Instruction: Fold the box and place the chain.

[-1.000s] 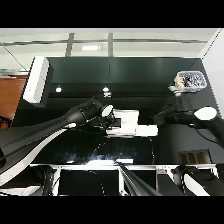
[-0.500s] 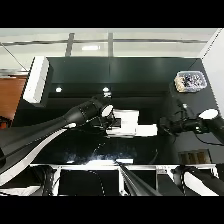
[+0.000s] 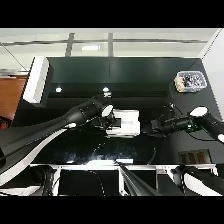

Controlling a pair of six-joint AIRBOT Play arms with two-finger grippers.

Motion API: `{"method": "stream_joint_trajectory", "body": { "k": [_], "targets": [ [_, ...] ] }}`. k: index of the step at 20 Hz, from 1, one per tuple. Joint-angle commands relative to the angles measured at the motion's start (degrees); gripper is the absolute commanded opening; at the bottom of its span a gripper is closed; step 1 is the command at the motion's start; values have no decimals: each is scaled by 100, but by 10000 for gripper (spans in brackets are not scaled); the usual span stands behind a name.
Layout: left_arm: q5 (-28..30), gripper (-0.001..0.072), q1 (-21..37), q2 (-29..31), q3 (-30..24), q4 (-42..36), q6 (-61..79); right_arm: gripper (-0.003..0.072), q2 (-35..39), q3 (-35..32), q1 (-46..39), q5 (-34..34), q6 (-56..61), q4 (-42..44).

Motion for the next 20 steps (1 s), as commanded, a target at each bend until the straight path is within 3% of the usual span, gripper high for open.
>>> {"method": "stream_joint_trajectory", "body": {
  "k": [1, 6, 10, 11, 20],
  "targets": [
    [-7, 30, 4, 0, 2, 4, 2, 640, -13, 61, 33, 144, -186, 289],
    [-2, 30, 4, 0, 2, 4, 2, 623, -13, 87, 297, -20, -358, 789],
    [-4, 30, 4, 0, 2, 4, 0, 619, -11, 313, 1119, -931, -35, 713],
    [-4, 30, 4, 0, 2, 4, 2, 544, -13, 404, 1329, -1172, 214, 573],
    [15, 31, 4, 0, 2, 2, 0, 543, -13, 1300, 2702, -1429, 3134, -2070]
  ]
}}
